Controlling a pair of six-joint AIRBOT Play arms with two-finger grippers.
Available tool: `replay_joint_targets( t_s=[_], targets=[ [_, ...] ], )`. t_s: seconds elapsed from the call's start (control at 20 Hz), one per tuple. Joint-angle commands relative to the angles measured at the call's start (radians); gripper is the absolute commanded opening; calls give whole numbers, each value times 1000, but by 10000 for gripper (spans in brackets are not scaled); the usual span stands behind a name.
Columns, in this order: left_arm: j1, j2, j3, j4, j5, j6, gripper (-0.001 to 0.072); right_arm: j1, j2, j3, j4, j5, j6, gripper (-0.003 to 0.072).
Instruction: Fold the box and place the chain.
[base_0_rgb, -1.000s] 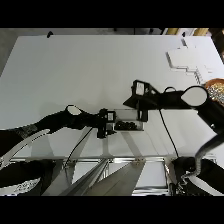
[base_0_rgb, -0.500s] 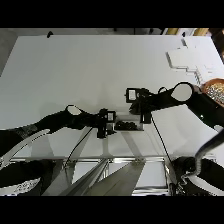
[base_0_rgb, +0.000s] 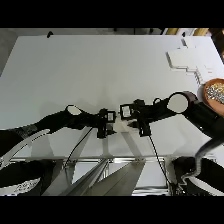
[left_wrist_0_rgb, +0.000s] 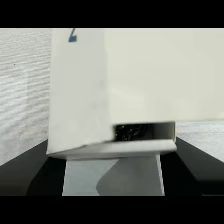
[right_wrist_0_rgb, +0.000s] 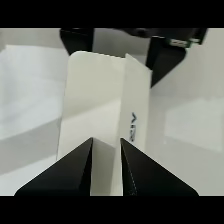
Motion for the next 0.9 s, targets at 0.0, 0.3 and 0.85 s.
replay_joint_targets(
  t_s=[0.0, 0.3, 0.85],
  targets=[
    [0, 0, 0, 0, 0, 0, 275, 24, 8, -44, -2, -35, 11, 204],
    [0, 0, 0, 0, 1, 0, 275, 24, 8, -45, -12, -82, 10, 273],
    [0, 0, 0, 0, 1, 0, 275, 24, 6, -68, -55, -117, 11, 150]
  ],
)
